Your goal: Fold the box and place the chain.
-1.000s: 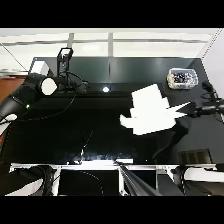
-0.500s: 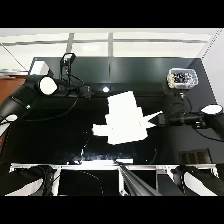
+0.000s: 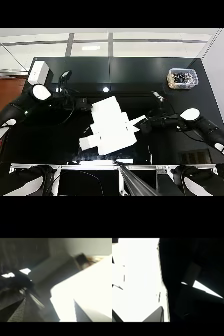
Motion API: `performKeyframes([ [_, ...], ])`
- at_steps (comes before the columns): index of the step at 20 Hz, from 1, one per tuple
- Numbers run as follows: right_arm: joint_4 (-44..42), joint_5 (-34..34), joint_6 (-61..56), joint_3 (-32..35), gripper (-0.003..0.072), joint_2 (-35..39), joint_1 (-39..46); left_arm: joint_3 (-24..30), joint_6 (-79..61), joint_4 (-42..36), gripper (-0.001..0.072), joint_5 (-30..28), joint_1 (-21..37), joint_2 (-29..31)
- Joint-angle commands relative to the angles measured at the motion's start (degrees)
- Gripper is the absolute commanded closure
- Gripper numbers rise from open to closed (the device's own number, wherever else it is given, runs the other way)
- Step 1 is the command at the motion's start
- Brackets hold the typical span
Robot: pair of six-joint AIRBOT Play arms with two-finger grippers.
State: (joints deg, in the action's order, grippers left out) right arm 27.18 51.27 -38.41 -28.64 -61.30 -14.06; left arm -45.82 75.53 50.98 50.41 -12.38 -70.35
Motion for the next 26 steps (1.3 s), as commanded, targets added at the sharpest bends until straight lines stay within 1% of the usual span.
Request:
performKeyframes([
  [1, 0.1, -3.6, 2.0, 0.0, 0.0642, 0.1, -4.2, 7.0, -15.1, -17.5, 0.0008, 8.0, 7.5, 0.5],
  [2, 0.1, -4.2, 2.0, 0.0, 0.0643, 0.1, -4.7, 8.6, -17.1, -18.7, 0.0008, 10.5, 10.0, 1.0],
  [4, 0.1, -4.5, 2.0, 0.0, 0.0643, 0.1, -4.7, 10.8, -19.6, -18.6, 0.0008, 13.9, 13.6, 2.3],
  [5, 0.1, -4.9, 2.0, 0.0, 0.0642, 0.1, -4.7, 11.6, -20.2, -18.6, 0.0009, 14.8, 14.4, 3.0],
  [7, 0.0, -5.5, 2.0, 0.0, 0.0642, 0.1, -4.7, 12.7, -21.2, -19.0, 0.0009, 16.3, 14.0, 3.3],
  [9, -0.2, -5.6, 2.0, 0.0, 0.0642, 0.1, -4.7, 14.8, -21.5, -19.1, 0.0009, 14.9, 11.0, 3.3],
  [10, -0.4, -5.6, 2.0, 0.0, 0.0642, 0.1, -4.7, 16.4, -22.1, -20.1, 0.0009, 12.8, 9.1, 3.3],
  [11, -0.4, -5.6, 2.0, 0.0, 0.0642, 0.1, -4.7, 18.0, -23.8, -22.6, 0.0009, 10.5, 7.6, 3.3],
  [12, -0.4, -5.5, 2.0, 0.0, 0.0642, 0.1, -4.7, 19.7, -26.3, -27.0, 0.0009, 8.1, 6.5, 3.2],
  [13, -0.4, -5.5, 2.0, 0.0, 0.0642, 0.1, -4.7, 20.9, -29.9, -31.3, 0.0009, 7.2, 6.0, 2.8],
  [14, -0.4, -5.5, 2.0, 0.0, 0.0642, 0.1, -4.7, 21.4, -33.8, -34.6, 0.0009, 7.6, 5.4, 2.2],
  [18, -0.4, -5.5, 1.9, 0.0, 0.0642, 0.1, -4.7, 21.4, -40.3, -35.2, 0.0009, 8.2, 2.4, -1.9],
  [19, -0.4, -5.4, 1.7, 0.0, 0.0642, 0.1, -4.7, 21.3, -41.8, -35.2, 0.0009, 8.9, 2.0, -2.8],
  [21, -0.4, -5.0, 1.7, 0.0, 0.0642, 0.1, -4.7, 20.6, -45.8, -35.0, 0.001, 12.1, 2.1, -4.4],
  [22, -0.4, -4.9, 1.7, 0.0, 0.0642, 0.1, -4.7, 20.0, -47.6, -35.0, 0.0012, 13.4, 2.1, -5.3],
  [26, -0.4, -4.8, 1.7, 0.0, 0.0642, 0.1, -4.7, 16.6, -50.7, -34.6, 0.0015, 14.4, 2.1, -9.1],
])
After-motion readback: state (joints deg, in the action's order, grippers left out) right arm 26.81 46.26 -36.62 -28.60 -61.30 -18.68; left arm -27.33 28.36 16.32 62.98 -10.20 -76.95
